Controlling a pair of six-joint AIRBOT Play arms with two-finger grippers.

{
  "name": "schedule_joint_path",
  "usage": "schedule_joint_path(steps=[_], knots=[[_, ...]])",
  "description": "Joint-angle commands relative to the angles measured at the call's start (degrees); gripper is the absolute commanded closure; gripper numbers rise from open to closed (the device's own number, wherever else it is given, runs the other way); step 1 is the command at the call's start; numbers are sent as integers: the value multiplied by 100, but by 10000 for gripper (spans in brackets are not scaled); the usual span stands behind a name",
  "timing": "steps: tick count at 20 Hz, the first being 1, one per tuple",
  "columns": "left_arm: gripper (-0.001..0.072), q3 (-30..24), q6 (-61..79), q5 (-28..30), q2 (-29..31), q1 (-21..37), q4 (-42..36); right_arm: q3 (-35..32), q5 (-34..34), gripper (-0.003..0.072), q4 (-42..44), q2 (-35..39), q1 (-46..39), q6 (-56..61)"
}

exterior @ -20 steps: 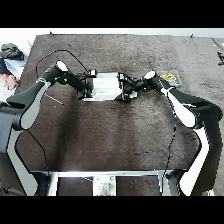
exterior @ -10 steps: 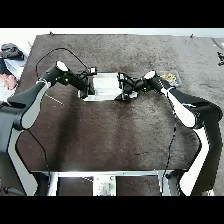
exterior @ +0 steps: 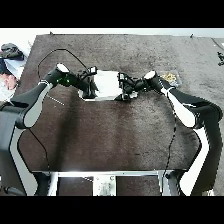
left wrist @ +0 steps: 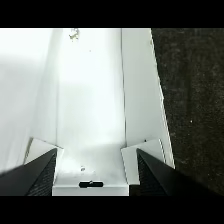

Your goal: Fold the box and place the chain.

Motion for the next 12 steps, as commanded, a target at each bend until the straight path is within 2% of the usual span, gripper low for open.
schedule_joint_path(steps=[1, 2, 3, 4, 6, 7, 8, 12], knots=[[141, -2, -63, 11, -13, 2, -39, -2, -2, 210, 4, -2, 2, -9], [182, -2, -90, -35, -13, 2, 7, -2, -2, 209, 4, -2, 2, -9], [349, -2, -166, -98, -13, 2, 107, -2, -2, 210, 4, -2, 2, -9], [469, -2, -219, -210, -13, 15, 234, -2, -2, 210, 4, -2, 2, -9], [486, -2, -219, -450, -13, 63, 352, -2, -2, 210, 4, -2, 2, -9], [541, 0, -216, -553, -13, 98, 343, -2, -2, 210, 4, -2, 2, -9], [695, 2, -210, -678, -9, 138, 343, -2, -2, 210, 2, -2, 2, -9], [699, 2, -378, -916, 28, 264, 234, -2, -2, 210, 4, -2, 2, -9]])
